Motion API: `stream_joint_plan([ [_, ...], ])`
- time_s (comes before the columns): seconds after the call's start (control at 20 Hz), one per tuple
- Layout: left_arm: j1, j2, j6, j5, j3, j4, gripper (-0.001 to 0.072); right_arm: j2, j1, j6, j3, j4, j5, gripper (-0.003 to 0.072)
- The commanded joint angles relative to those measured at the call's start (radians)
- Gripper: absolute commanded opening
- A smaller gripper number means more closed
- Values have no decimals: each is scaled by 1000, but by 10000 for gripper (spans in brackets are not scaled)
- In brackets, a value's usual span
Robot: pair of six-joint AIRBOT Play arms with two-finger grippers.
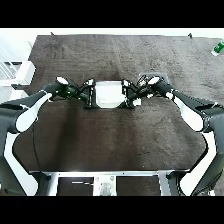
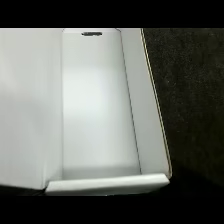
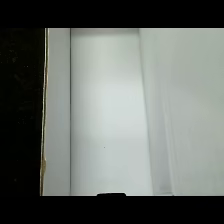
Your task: Fold the box and place the chain.
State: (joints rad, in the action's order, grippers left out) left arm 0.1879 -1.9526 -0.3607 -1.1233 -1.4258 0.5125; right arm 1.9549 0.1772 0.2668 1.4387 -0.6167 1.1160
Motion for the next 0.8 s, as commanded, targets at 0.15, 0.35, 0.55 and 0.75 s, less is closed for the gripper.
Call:
stream_joint_plan([
  [0.15,18,-1,5,2,-14,36,707,0,0,0,0,0,0,557],
  [0.35,22,-1,50,1,-17,67,707,0,0,0,0,0,0,557],
  [0.55,22,-1,57,-2,-19,83,706,0,0,0,0,0,0,557],
  [0.75,22,-1,76,2,-20,90,707,0,0,0,0,0,0,557],
])
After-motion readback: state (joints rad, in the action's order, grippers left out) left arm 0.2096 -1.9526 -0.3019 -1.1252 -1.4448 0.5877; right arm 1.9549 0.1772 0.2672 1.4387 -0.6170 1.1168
